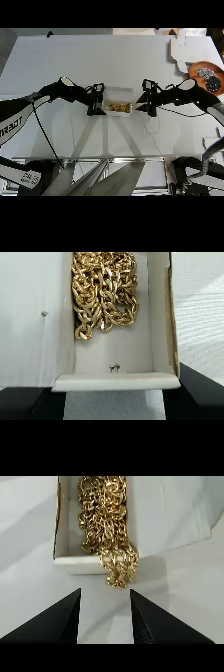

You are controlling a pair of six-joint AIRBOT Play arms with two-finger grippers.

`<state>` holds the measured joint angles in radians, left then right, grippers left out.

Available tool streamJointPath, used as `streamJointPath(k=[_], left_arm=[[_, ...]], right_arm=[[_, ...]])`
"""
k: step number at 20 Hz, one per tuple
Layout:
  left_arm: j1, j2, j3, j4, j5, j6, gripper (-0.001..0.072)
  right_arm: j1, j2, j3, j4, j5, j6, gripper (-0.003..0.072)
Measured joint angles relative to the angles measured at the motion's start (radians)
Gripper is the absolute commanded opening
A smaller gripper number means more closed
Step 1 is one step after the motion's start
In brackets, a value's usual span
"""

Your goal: Fold the box and place the chain.

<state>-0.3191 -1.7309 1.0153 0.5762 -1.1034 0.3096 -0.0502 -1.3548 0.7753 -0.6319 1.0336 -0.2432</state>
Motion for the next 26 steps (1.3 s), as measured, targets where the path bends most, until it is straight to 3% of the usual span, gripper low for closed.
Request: streamJointPath(k=[5, 13, 14, 16, 17, 26], left_arm=[[0.0, 0.0, 0.0, 0.0, 0.0, 0.0, 0.038], [0.0, 0.0, 0.0, 0.0, 0.0, 0.0, 0.038], [0.0, 0.0, 0.0, 0.0, 0.0, 0.0, 0.038], [0.0, 0.0, 0.0, 0.002, -0.002, 0.002, 0.038], [0.0, 0.0, 0.0, 0.003, -0.003, 0.002, 0.038], [0.0, 0.0, 0.0, 0.0, -0.002, -0.002, 0.038]], right_arm=[[0.0, -0.037, -0.001, 0.071, -0.011, -0.156, 0.0317], [0.019, -0.072, -0.001, 0.093, -0.048, -0.199, 0.0315], [0.027, -0.079, -0.001, 0.093, -0.049, -0.199, 0.0264], [0.043, -0.094, -0.001, 0.092, -0.059, -0.199, 0.0057], [0.05, -0.098, -0.001, 0.092, -0.061, -0.199, 0.0015], [0.068, -0.092, -0.002, 0.006, -0.182, -0.061, 0.0013]])
